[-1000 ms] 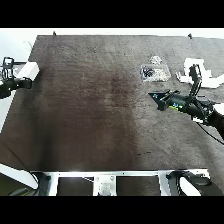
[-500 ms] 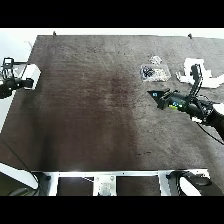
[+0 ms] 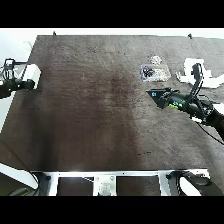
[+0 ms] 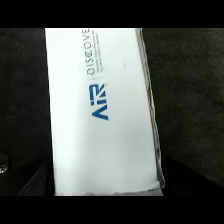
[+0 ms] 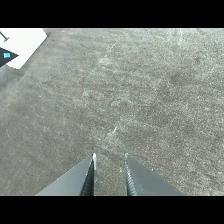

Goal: Fold the box and place the chain.

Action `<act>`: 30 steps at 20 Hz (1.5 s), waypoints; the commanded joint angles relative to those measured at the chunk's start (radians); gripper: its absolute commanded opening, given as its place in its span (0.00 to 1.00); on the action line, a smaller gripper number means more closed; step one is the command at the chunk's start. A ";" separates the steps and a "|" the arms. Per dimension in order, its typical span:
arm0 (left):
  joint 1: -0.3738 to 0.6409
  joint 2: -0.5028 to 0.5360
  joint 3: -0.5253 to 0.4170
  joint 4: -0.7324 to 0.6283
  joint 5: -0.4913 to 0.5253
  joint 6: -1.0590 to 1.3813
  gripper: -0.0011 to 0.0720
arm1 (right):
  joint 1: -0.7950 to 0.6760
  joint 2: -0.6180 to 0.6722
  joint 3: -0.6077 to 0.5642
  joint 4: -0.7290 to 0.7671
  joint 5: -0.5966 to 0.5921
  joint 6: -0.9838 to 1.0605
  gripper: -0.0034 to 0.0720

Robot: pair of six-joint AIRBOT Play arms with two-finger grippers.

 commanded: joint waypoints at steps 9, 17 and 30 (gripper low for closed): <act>0.087 0.097 0.004 0.207 -0.422 -0.153 1.00 | 0.000 0.000 0.000 0.005 0.001 0.000 0.62; 0.084 0.148 0.003 -0.254 -0.869 -0.103 0.04 | 0.000 0.014 0.000 0.009 0.002 -0.013 0.19; -0.067 1.096 -0.497 -0.472 -0.416 0.392 0.03 | 0.000 0.186 -0.035 -0.098 -0.098 -0.052 0.06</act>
